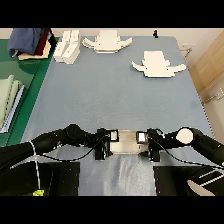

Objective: Fold the box.

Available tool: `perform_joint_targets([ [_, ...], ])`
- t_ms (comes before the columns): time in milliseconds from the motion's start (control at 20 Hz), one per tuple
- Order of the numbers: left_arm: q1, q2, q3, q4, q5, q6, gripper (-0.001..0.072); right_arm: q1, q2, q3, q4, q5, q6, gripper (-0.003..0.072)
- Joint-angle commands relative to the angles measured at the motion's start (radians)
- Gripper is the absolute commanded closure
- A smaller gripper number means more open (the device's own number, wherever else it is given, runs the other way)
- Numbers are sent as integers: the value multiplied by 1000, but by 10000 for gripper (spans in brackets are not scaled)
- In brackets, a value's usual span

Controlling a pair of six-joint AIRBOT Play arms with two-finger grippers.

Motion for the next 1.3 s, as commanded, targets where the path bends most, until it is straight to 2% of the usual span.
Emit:
perform_joint_targets([
  [0,0,-1,1,1,0,0,229,-1,0,0,35,-1,0,186],
  [150,0,-1,1,1,0,0,229,-1,0,0,111,4,0,166],
  [200,0,-1,1,1,0,0,230,-1,0,0,114,3,0,26],
  [250,0,-1,1,1,0,0,229,-1,2,0,117,3,0,-34],
  [550,0,-1,1,1,0,0,229,-1,64,0,115,-3,20,-34],
  [750,0,-1,1,1,0,0,230,-1,171,0,19,71,53,-34],
  [950,0,-1,1,1,0,0,230,-1,260,0,-124,147,237,-34],
  [1100,0,-1,1,1,0,0,230,-1,356,8,-134,220,269,-34],
  [1250,0,-1,1,1,0,0,230,-1,452,27,-125,235,449,-34],
])
